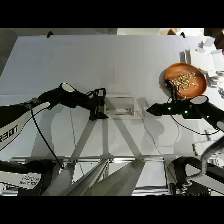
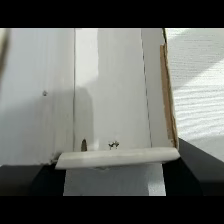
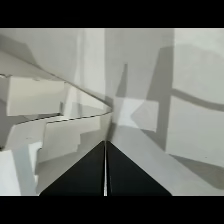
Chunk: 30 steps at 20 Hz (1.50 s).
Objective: Fold the box and place the chain.
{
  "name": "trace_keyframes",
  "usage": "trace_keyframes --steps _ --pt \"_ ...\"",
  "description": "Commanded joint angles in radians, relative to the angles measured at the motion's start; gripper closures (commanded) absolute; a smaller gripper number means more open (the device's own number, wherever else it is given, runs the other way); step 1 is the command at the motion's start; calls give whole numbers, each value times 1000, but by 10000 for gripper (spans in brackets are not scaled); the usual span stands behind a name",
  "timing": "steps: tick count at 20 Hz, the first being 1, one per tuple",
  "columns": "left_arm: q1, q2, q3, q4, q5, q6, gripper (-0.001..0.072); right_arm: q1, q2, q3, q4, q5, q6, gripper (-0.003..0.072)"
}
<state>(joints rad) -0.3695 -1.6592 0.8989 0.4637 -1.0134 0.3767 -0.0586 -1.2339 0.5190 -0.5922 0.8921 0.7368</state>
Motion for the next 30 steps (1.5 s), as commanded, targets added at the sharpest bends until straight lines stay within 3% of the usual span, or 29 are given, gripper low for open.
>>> trace_keyframes --steps 1,14,19,23,30 --pt "0 0 0 0 0 0 529 -11 -11 0 -11 -14 0 683" --pt "0 0 0 0 0 0 529 51 -69 0 66 -15 -2 685" --pt "0 0 0 0 0 0 529 51 -69 0 -54 -43 49 684" --pt "0 0 0 0 0 0 529 51 -69 0 -23 -35 47 684" --pt "0 0 0 0 0 0 529 51 -69 0 78 103 -13 683"
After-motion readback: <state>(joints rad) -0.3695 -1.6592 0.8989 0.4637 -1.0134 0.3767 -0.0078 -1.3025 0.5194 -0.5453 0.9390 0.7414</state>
